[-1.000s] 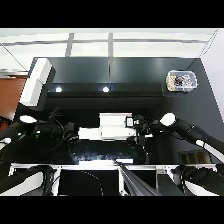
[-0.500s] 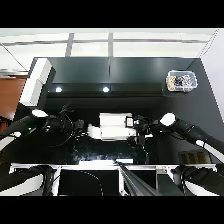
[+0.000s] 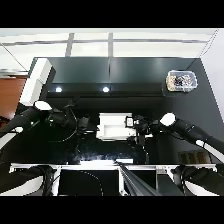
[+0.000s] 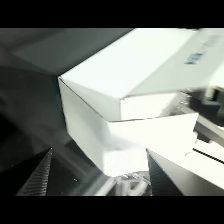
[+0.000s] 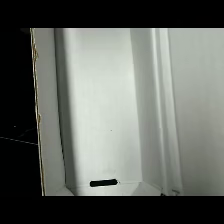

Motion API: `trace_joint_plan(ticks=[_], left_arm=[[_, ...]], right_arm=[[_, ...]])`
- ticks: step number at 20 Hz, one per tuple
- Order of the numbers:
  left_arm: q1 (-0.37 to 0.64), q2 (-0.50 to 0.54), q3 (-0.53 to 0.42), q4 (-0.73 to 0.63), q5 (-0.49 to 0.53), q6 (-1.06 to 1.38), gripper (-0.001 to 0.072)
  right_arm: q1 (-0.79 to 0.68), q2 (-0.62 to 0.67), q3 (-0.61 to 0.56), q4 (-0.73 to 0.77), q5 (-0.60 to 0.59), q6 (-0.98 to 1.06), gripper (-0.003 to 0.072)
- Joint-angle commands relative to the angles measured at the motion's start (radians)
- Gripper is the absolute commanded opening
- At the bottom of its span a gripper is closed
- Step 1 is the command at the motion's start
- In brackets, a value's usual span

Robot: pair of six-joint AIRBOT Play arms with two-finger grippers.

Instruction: Fold the box and place the chain.

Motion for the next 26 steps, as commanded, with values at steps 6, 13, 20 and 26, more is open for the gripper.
trace_joint_plan(ticks=[6, 13, 20, 26], left_arm=[[-0.27, 0.009, 0.085, 0.268, 0.317, -0.467, 0.0679], [-0.418, 0.009, 0.169, 0.619, 0.326, -0.853, 0.067], [-0.621, -0.063, 0.319, 0.956, 0.145, -1.233, 0.0669], [-0.648, -0.117, 0.328, 0.955, 0.14, -1.261, 0.0375]], right_arm=[[0.001, -0.001, -0.001, 0.0, 0.0, 0.0, 0.049], [0.001, -0.001, -0.001, 0.0, -0.001, 0.001, 0.049], [0.001, -0.001, -0.001, 0.0, -0.001, 0.001, 0.049], [0.001, -0.001, -0.001, 0.0, 0.0, 0.001, 0.049]])
